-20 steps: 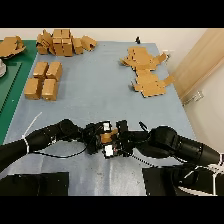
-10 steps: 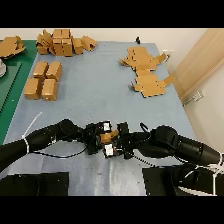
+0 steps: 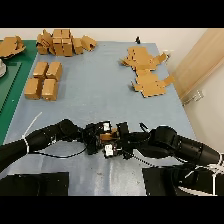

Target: Fold the box.

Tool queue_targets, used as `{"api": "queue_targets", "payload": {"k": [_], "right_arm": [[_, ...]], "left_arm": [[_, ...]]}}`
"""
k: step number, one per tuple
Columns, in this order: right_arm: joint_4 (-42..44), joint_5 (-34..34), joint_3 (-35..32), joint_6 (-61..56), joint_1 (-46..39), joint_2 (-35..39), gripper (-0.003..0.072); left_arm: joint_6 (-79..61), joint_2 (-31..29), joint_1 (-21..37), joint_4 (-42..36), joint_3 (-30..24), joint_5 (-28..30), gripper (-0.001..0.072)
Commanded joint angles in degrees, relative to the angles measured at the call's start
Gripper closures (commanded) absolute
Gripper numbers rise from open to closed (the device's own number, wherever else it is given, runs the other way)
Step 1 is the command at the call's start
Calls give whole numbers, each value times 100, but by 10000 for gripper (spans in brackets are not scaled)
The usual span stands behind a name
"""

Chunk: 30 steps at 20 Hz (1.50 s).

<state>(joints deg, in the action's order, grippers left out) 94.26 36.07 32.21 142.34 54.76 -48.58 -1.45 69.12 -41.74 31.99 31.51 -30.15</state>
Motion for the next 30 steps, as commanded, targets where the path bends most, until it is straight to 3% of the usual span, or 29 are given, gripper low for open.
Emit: {"api": "queue_targets", "payload": {"k": [1, 9, 14, 17, 21, 22, 24, 30], "right_arm": [[22, -109, 4, 0, 2, 15, 395], [382, 55, 7, -2, 2, 46, 428], [422, 1071, 131, -595, -2, 651, 427], [98, 1292, 129, -1097, -17, 1189, 426], [-376, 1132, 127, -1204, -22, 1416, 423], [-555, 984, 127, -1204, -22, 1344, 397], [-686, 540, 127, -1202, -48, 1082, 261], [-597, -184, 129, -1202, -46, 208, 261]], "left_arm": [[-2, 0, -4, 0, -2, 7, 192], [-2, 0, -4, 2, -2, 4, 193], [-2, 0, -4, 0, -2, 7, 192], [-2, 0, -4, 2, -2, 7, 192], [-2, 0, -4, 0, -2, 7, 193], [-2, 0, -4, 0, -2, 7, 192], [-2, 0, -4, 2, -2, 7, 192], [-2, 0, -4, 0, -2, 7, 192]]}}
